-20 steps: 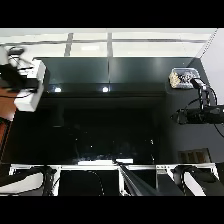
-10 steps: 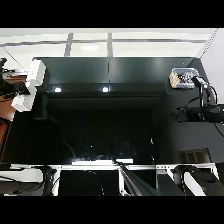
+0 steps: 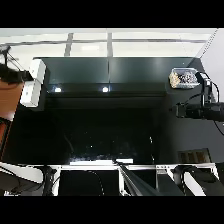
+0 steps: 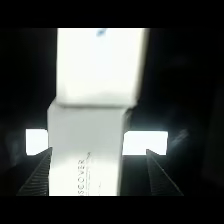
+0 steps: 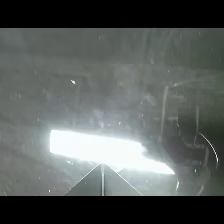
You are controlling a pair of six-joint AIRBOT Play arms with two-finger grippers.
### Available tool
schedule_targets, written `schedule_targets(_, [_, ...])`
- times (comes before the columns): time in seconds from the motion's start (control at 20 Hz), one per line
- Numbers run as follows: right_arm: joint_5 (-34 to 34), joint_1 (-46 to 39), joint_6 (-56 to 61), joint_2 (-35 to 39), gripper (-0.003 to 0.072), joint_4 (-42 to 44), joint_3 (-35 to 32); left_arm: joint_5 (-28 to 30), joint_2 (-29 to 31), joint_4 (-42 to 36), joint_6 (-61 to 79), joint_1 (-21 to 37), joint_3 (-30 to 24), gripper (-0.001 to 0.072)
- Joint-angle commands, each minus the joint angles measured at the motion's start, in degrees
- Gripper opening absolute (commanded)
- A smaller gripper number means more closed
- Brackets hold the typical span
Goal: Fold the box and place the chain.
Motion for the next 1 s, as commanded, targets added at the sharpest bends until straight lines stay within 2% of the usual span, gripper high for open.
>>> schedule_targets(0.0, [-4.76,-0.02,-0.02,-0.2,0.0016,3.13,-0.04,-9.75,1.11,-3.41,-9.68,-1.53,14.01,0.0526])
schedule_targets(0.05, [-7.06,-0.02,-0.04,-0.35,0.0016,4.17,-0.09,-14.1,1.84,-5.33,-11.5,-2.03,16.59,0.0139])
schedule_targets(0.1, [-9.14,0.0,-0.04,-0.5,0.0016,4.63,-0.31,-17.53,3.02,-7.21,-11.13,-2.89,17.11,0.0024])
schedule_targets(0.2, [-12.76,1.05,-0.7,-0.61,0.0016,4.04,-1.4,-21.05,7.19,-7.93,-11.19,-6.38,13.42,0.0024])
schedule_targets(0.3, [-16.0,3.21,-2.47,-0.63,0.0016,3.72,-3.91,-18.62,14.21,-5.81,-13.7,-12.2,3.23,0.0024])
schedule_targets(0.35, [-17.79,4.2,-3.63,-0.63,0.0016,2.58,-5.4,-14.03,18.6,-4.2,-13.73,-15.43,-4.11,0.0024])
schedule_targets(0.45, [-20.17,4.94,-3.89,-0.63,0.0016,-1.42,-7.82,-1.77,29.33,-2.12,-13.86,-21.84,-22.49,0.0024])
schedule_targets(0.55, [-18.51,4.94,-3.93,-0.61,0.0016,-2.12,-8.04,9.31,40.09,-1.68,-15.08,-25.66,-40.87,0.0025])
schedule_targets(0.65, [-18.53,4.94,-3.93,-0.61,0.0016,-2.08,-8.04,15.13,49.66,-1.75,-15.26,-26.97,-55.49,0.0025])
schedule_targets(0.75, [-18.51,4.94,-3.93,-0.61,0.0016,-2.08,-8.04,17.42,55.8,-1.62,-15.23,-26.71,-63.78,0.0025])
schedule_targets(0.8, [-18.51,4.94,-3.91,-0.61,0.0016,-2.08,-8.04,18.01,57.37,-1.29,-15.23,-26.29,-66.14,0.0025])
schedule_targets(0.95, [-18.51,4.94,-3.93,-0.61,0.0016,-2.08,-8.04,17.79,57.61,-1.22,-15.23,-25.07,-67.1,0.0025])
